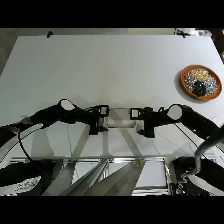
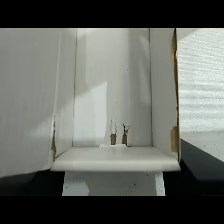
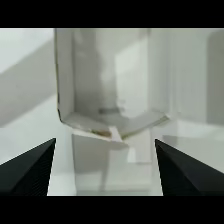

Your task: Fold the box and place the chain.

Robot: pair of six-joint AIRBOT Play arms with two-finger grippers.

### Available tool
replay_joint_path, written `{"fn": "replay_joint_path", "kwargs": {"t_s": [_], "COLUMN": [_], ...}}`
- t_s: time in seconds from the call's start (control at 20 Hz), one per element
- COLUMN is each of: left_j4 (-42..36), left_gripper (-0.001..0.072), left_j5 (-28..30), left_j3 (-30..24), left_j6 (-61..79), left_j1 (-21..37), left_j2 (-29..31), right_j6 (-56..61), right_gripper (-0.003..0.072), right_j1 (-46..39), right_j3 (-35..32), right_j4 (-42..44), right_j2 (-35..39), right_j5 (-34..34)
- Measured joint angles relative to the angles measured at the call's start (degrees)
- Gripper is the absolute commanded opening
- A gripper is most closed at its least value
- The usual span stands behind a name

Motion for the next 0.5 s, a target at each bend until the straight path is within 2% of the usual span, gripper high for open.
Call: {"fn": "replay_joint_path", "kwargs": {"t_s": [0.15, 0.2, 0.25, 0.35, 0.4, 0.45, 0.5], "left_j4": [0.0, 0.0, 0.0, 0.0, 0.0, 0.0, 0.0], "left_gripper": [0.0332, 0.0332, 0.0332, 0.0332, 0.0332, 0.0332, 0.0332], "left_j5": [0.0, 0.0, 0.0, 0.0, 0.0, 0.0, 0.0], "left_j3": [0.0, 0.0, 0.0, 0.0, 0.0, 0.0, 0.0], "left_j6": [0.0, 0.0, 0.0, 0.0, 0.0, 0.0, 0.0], "left_j1": [0.0, 0.0, 0.0, 0.0, 0.0, 0.0, 0.0], "left_j2": [0.0, 0.0, 0.0, 0.0, 0.0, 0.0, 0.0], "right_j6": [4.1, 5.3, 6.3, 7.3, 7.6, 7.9, 8.1], "right_gripper": [0.0696, 0.0663, 0.059, 0.0288, 0.008, 0.0012, 0.0012], "right_j1": [0.0, 0.0, 0.0, 0.0, 0.0, 0.0, 0.0], "right_j3": [0.0, 0.0, 0.0, 0.0, 0.0, 0.0, 0.0], "right_j4": [-3.9, -4.2, -3.5, 0.3, 2.9, 5.7, 9.1], "right_j2": [6.4, 8.7, 11.3, 15.5, 17.0, 17.9, 18.3], "right_j5": [1.3, 1.4, 1.6, 1.2, 0.5, -0.2, -1.1]}}
